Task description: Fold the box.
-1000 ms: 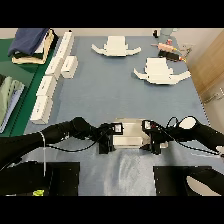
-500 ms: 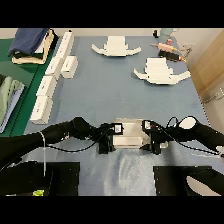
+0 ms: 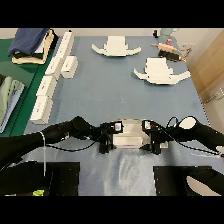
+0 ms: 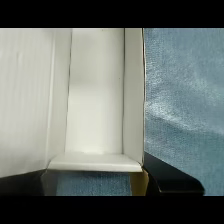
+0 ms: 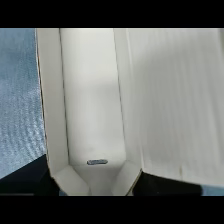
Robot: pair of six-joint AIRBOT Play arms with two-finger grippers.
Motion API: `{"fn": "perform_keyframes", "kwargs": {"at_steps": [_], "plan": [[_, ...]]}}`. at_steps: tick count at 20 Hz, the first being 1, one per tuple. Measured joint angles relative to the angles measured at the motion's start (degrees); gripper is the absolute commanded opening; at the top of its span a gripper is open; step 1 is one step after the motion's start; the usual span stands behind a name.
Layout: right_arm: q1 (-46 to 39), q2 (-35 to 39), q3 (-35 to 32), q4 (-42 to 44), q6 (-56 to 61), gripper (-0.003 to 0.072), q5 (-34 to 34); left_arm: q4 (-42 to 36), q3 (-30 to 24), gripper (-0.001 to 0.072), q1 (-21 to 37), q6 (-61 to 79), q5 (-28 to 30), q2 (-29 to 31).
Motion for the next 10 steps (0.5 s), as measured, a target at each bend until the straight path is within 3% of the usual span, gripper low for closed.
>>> {"fn": "perform_keyframes", "kwargs": {"at_steps": [10], "plan": [[0.00,0.00,0.00,0.00,0.00,0.0518,0.00,-0.35,0.00,0.0405,0.00,-0.11,-0.42,0.02]]}}
